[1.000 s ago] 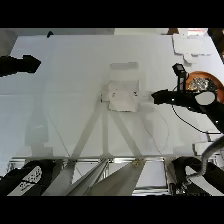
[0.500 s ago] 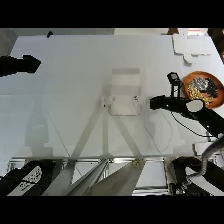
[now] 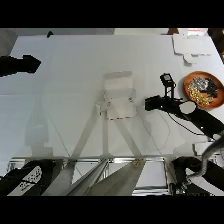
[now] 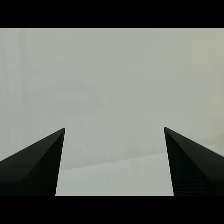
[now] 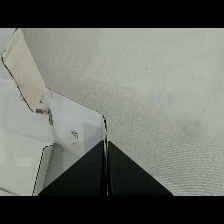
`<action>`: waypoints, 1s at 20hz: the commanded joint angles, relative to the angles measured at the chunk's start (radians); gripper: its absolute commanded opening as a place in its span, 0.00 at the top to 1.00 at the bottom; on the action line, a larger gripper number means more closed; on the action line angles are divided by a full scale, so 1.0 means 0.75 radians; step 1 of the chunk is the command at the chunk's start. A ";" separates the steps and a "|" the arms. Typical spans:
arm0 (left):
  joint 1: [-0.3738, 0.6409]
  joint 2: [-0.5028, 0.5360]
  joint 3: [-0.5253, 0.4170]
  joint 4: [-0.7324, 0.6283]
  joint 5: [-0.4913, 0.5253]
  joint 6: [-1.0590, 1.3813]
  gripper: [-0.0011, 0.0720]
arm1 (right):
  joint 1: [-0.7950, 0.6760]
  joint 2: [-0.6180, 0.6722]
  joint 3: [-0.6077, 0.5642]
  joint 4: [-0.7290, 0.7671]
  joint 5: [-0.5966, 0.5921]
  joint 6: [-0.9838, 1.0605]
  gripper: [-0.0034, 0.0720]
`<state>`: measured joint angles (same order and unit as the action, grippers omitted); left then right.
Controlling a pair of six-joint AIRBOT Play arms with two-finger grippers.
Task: Fold the box and place the chain.
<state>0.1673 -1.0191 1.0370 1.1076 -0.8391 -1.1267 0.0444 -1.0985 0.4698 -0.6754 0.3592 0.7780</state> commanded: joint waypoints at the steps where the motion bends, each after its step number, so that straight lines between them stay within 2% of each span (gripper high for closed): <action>1: -0.001 0.001 0.001 0.000 0.001 0.001 0.03 | 0.006 -0.001 0.000 0.005 -0.012 -0.001 0.93; 7: -0.001 0.000 0.001 -0.006 0.002 0.000 0.03 | 0.006 -0.001 -0.001 0.003 -0.012 -0.001 0.93; 10: -0.001 0.001 0.001 -0.128 0.003 -0.053 0.03 | 0.006 -0.001 -0.001 0.003 -0.012 -0.001 0.93; 15: -0.001 0.000 0.001 -0.175 -0.082 -0.174 0.03 | 0.006 -0.001 0.000 0.003 -0.011 -0.001 0.93; 18: -0.001 0.000 0.001 -0.169 -0.230 -0.175 0.03 | 0.006 -0.001 0.000 0.003 -0.011 -0.001 0.93; 20: -0.009 0.001 0.000 -0.174 -0.279 -0.190 0.03 | 0.006 -0.001 -0.001 0.003 -0.012 -0.001 0.93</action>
